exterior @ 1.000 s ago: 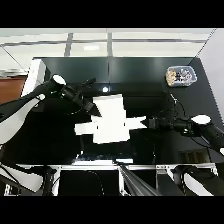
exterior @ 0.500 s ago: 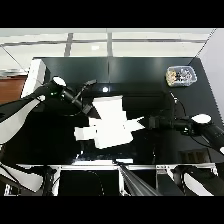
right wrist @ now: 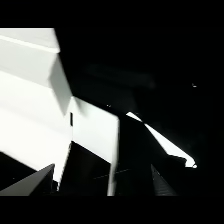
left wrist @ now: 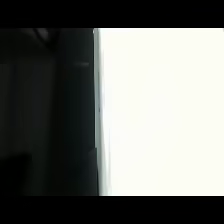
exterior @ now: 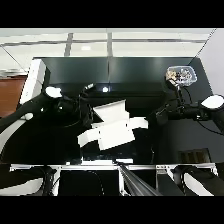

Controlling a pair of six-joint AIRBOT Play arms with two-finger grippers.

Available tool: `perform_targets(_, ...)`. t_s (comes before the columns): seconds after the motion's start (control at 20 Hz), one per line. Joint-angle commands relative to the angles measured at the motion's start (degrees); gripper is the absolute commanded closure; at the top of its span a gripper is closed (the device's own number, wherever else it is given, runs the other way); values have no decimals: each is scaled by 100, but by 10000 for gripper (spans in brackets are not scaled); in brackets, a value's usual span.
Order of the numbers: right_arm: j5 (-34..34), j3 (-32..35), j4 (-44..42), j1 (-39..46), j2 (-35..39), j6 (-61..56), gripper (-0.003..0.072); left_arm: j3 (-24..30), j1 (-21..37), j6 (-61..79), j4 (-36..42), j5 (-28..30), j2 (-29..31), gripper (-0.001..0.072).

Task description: Fold the box and place the chain.

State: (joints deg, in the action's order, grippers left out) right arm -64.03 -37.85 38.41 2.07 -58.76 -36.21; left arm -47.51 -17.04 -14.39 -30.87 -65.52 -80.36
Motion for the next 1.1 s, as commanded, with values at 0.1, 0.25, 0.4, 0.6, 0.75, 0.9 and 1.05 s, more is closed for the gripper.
perform_targets(0.1,260,-118,125,-79,2,505,-16,470,-496,2308,96,1672,457,685)
perform_targets(0.25,240,-35,304,-542,0,1947,-16,446,-780,2577,87,2039,455,684)
perform_targets(0.4,538,188,398,-1147,-17,2559,-16,433,-894,2579,-24,2052,358,684)
perform_targets(0.6,1062,422,977,-1840,-44,3018,-16,433,-903,2577,-192,2238,175,684)
perform_targets(0.75,1073,461,1185,-2269,-46,3283,-16,433,-903,2575,-184,2321,140,683)
perform_targets(0.9,1130,562,1268,-2483,-66,3388,-16,433,-905,2575,-181,2308,140,684)
perform_targets(1.05,1296,619,1266,-2686,-184,3528,-16,433,-905,2575,-164,2306,140,684)
